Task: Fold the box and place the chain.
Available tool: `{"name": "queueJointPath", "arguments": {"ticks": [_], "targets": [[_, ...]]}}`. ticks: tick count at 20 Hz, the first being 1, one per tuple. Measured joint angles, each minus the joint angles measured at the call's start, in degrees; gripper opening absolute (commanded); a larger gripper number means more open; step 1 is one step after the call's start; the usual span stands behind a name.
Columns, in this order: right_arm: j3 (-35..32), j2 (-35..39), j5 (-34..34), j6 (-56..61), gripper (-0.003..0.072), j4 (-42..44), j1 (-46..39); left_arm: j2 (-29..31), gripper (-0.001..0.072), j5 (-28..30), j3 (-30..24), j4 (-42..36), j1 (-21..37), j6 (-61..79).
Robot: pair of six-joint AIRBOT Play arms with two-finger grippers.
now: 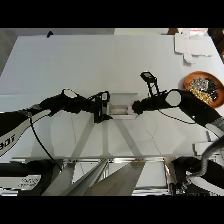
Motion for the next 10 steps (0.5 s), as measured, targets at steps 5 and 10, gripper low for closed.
{"name": "queueJointPath", "arguments": {"ticks": [5,10], "targets": [[0.35,-2.21,0.79,4.09,0.0485,-2.8,1.33,0.0,0.0276,0.02,0.0,-0.02,0.0,0.0],[0.44,-5.22,1.01,9.46,0.0484,-7.15,2.62,0.0,0.0276,-0.15,0.0,0.0,0.0,0.07]]}}
